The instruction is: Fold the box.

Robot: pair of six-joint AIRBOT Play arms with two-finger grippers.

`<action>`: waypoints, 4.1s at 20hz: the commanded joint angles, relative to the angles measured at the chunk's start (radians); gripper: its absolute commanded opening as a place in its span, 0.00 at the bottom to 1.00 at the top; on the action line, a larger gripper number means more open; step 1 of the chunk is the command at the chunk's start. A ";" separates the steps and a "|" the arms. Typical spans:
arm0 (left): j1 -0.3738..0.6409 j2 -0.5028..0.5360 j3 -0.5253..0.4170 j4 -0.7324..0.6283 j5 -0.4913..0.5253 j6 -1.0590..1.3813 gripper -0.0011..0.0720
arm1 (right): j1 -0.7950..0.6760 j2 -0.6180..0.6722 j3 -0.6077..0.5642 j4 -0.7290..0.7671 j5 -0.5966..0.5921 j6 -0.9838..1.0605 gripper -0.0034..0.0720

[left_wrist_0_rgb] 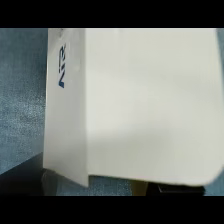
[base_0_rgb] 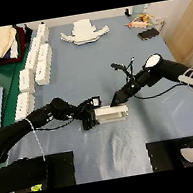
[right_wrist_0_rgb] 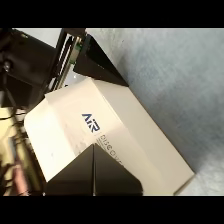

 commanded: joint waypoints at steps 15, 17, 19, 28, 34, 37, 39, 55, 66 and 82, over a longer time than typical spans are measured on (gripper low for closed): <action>0.000 0.001 0.000 0.000 0.000 0.000 0.70 | 0.332 0.491 -0.404 -0.261 -0.659 -0.206 0.06; 0.000 0.001 0.000 0.000 0.000 0.000 0.70 | 0.332 0.491 -0.377 -0.321 -0.662 -0.206 0.33; 0.000 0.001 0.000 0.000 0.000 0.000 0.70 | 0.332 0.491 -0.342 -0.347 -0.626 -0.207 0.48; 0.000 0.001 0.000 0.000 0.000 0.000 0.70 | 0.403 0.464 -0.312 -0.421 -0.576 -0.502 0.81; 0.000 0.001 0.000 0.000 0.000 0.000 0.70 | 0.458 0.394 -0.312 -0.498 -0.661 -0.548 0.81; 0.000 0.001 0.000 0.000 0.000 0.000 0.70 | 0.458 0.383 -0.312 -0.503 -0.668 -0.603 0.81; 0.000 0.001 0.000 0.000 0.000 0.000 0.70 | 0.458 0.371 -0.312 -0.506 -0.676 -0.618 0.81; 0.000 0.001 0.000 0.000 0.000 0.000 0.70 | 0.458 0.437 -0.312 -0.522 -0.747 -0.634 0.68; 0.000 0.001 0.000 0.000 0.000 0.000 0.70 | 0.457 0.456 -0.310 -0.546 -0.773 -0.633 0.68; 0.000 0.001 0.000 0.000 0.000 0.000 0.70 | 0.458 0.415 -0.312 -0.474 -0.701 -0.624 0.16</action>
